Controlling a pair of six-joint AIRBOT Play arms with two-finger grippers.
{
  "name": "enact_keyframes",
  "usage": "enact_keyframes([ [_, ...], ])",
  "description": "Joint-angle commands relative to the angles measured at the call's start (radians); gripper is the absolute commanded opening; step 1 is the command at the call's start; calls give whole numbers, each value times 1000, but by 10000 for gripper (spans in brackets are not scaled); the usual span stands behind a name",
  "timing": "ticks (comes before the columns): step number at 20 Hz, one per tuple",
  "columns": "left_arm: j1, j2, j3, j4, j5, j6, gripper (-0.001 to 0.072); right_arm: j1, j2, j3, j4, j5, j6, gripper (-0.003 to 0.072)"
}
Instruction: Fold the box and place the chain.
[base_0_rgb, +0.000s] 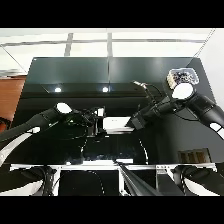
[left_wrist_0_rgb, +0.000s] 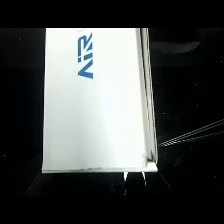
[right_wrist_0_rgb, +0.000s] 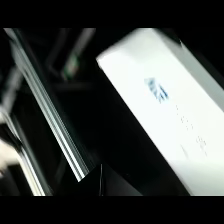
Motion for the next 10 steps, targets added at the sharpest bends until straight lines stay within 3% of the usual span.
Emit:
enact_keyframes([
  [1,0,-1,1,0,0,0,334,0,1,-85,311,-192,55,16],
  [6,0,-1,1,0,0,0,334,2,0,-262,295,-321,178,16],
  [10,0,-1,1,0,0,0,333,2,-4,-282,294,-401,188,16],
])
